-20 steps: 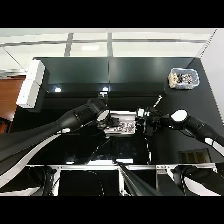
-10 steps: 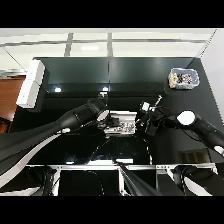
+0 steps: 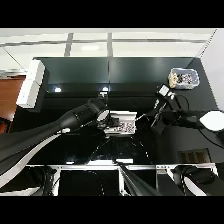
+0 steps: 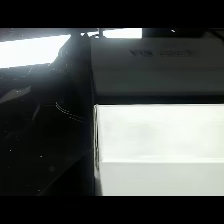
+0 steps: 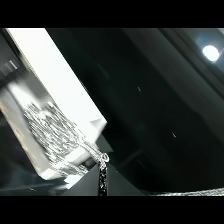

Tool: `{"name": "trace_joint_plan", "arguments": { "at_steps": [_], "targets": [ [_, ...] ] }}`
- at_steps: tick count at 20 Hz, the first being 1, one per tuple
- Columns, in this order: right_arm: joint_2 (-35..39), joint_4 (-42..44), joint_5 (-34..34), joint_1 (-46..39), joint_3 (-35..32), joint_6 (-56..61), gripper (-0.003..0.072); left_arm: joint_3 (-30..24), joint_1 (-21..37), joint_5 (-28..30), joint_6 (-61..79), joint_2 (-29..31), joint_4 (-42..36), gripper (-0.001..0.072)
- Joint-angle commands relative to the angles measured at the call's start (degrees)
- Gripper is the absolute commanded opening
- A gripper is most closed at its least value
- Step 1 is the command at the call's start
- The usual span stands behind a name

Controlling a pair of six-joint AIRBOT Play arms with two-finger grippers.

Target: Fold the box and place the chain.

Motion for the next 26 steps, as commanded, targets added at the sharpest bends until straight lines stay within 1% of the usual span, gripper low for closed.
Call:
{"name": "trace_joint_plan", "arguments": {
  "at_steps": [1, 4, 7, 9, 12, 15, 19, 23, 26],
  "targets": [
    [1.09, 2.54, 3.52, 0.04, 2.29, 4.04, 0.0017, 0.02, 0.04, -0.04, 0.04, -0.02, 0.02, 0.0027],
    [1.09, 9.44, 5.49, 0.07, 5.11, 4.02, 0.0017, 0.02, 0.04, -0.04, 0.04, -0.02, 0.02, 0.0027],
    [1.09, 15.39, 5.62, 0.04, 11.37, 4.00, 0.0017, 0.02, 0.04, -0.04, 0.04, -0.02, 0.02, 0.0027],
    [1.09, 20.13, 5.55, 0.04, 14.21, 4.00, 0.0017, 0.02, 0.04, -0.04, 0.04, -0.02, 0.02, 0.0027],
    [1.07, 29.24, 4.63, 0.07, 14.91, 3.74, 0.0017, 0.02, 0.04, -0.04, 0.04, -0.02, 0.02, 0.0027],
    [1.07, 38.51, 2.78, 0.04, 14.91, -0.52, 0.0017, 0.02, 0.04, -0.02, 0.04, -0.02, 0.02, 0.0027],
    [1.05, 41.29, 0.61, 0.04, 14.91, -2.32, 0.0017, 0.02, 0.04, -0.04, 0.04, -0.02, 0.02, 0.0027],
    [1.01, 38.97, 0.96, 0.07, 14.86, -2.36, 0.0017, 0.02, 0.04, -0.02, 0.04, -0.02, 0.02, 0.0027],
    [0.35, 37.35, 3.23, 0.07, 14.84, -1.03, 0.0017, 0.02, 0.04, -0.04, 0.04, -0.02, 0.02, 0.0027]
  ]
}}
